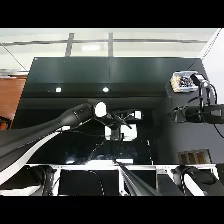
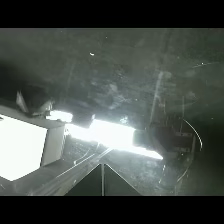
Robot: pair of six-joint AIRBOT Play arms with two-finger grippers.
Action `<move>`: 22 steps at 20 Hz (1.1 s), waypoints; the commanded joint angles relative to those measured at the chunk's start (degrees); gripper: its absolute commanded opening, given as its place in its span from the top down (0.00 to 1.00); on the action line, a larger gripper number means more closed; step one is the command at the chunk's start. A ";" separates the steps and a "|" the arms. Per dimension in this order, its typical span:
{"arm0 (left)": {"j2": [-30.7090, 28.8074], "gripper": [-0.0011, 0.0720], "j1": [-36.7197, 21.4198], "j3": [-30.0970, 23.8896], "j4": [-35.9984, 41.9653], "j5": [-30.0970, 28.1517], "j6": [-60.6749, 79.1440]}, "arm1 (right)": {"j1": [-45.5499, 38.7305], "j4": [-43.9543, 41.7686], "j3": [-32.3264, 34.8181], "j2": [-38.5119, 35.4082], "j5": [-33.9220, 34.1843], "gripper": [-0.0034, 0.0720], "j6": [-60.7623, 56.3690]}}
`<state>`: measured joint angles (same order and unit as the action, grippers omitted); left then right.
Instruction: Fold the box and place the chain.
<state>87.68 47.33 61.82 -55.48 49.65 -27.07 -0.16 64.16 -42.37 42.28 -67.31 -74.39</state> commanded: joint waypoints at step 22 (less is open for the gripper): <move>1.95 0.74 -56.87 16.04 -17.46 1.51 -35.39 | 0.00 0.35 0.02 -0.04 4.28 0.93 -4.07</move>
<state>85.27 1.91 70.83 -72.31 48.10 -56.40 -0.16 64.58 -42.37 42.30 -65.01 -77.34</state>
